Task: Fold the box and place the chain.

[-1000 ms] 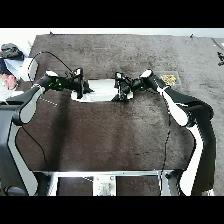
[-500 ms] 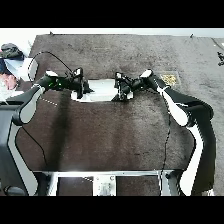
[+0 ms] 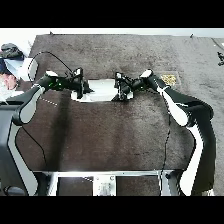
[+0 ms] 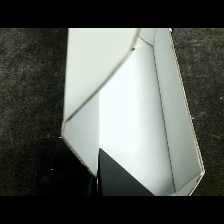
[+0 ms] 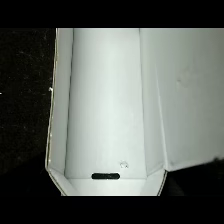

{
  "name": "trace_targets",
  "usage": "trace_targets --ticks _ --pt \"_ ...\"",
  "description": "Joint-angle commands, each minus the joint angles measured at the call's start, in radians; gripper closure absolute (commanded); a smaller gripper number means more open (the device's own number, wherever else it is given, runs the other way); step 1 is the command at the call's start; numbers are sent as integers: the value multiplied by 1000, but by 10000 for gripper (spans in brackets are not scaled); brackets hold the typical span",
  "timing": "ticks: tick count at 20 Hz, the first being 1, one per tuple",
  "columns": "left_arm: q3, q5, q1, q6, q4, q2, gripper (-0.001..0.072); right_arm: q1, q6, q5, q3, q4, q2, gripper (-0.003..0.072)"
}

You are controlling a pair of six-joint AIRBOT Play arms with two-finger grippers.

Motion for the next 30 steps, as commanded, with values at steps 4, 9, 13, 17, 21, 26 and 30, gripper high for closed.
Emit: trace_targets --ticks 4,9,13,17,21,26,30 --pt "0 -15 1 -2 0 0 688 2 0 0 1 0 0 164" --pt "6 -60 10 -31 -37 5 358 2 0 0 1 0 0 164" --pt "17 -145 68 -84 -36 33 357 2 0 0 1 0 0 164" --pt "21 -280 142 -136 -49 64 356 2 0 0 1 0 0 164" --pt "29 -418 171 -190 -88 98 360 2 0 0 1 0 0 164" --pt "29 -395 113 -210 -78 101 664 2 0 0 1 0 0 164" --pt "29 -238 34 -249 -69 101 666 2 0 0 1 0 0 164"
